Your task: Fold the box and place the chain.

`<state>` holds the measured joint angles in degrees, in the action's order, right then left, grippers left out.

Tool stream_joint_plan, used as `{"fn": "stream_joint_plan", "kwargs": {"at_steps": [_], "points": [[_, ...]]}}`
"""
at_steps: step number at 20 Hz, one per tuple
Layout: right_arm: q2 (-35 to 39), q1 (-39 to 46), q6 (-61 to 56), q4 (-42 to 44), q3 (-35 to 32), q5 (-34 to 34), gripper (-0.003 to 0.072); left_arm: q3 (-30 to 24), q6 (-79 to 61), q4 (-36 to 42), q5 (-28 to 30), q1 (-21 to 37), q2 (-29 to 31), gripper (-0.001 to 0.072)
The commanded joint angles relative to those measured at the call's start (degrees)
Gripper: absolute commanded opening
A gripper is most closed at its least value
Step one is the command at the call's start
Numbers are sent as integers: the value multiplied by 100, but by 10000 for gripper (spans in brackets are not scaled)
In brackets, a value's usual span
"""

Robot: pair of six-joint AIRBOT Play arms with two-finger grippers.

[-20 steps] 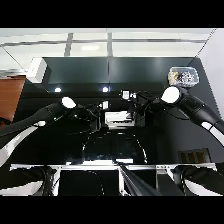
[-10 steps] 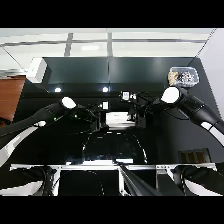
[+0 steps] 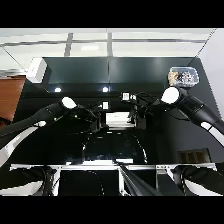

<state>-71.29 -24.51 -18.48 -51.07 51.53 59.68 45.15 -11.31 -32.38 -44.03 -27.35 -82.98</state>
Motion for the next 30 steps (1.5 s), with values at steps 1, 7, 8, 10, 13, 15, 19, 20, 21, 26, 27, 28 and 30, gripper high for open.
{"fn": "stream_joint_plan", "kwargs": {"at_steps": [1,7,8,10,13,15,19,20,21,26,27,28,30], "points": [[-7,-4,-140,-7,-79,50,249,4,0,2,7,-2,-2,369],[529,527,-2260,1338,199,236,247,4,0,2,7,-2,-2,369],[546,706,-2741,1488,197,514,233,4,0,2,7,-2,-2,369],[540,887,-3386,1488,-35,833,4,4,0,2,7,-2,-2,369],[514,868,-4098,2017,-769,282,3,4,2,2,7,-2,-2,369],[422,866,-4240,2955,-1139,-116,5,4,0,2,9,-2,-2,369],[162,868,-4284,3110,-1178,-660,11,4,0,2,9,-2,-2,369],[92,868,-4286,3108,-1178,-726,11,4,0,2,9,-2,-2,369],[20,868,-4286,3104,-1178,-726,11,4,2,2,9,-2,-4,369],[-313,868,-4288,2942,-1178,-728,11,4,0,2,11,-2,-4,369],[-374,868,-4288,2922,-1178,-719,11,4,0,2,9,-2,-4,369],[-426,868,-4291,2861,-1178,-723,11,4,0,2,11,-2,-4,370],[-494,868,-4319,2675,-1178,-726,11,4,0,2,9,-2,-4,369]]}}
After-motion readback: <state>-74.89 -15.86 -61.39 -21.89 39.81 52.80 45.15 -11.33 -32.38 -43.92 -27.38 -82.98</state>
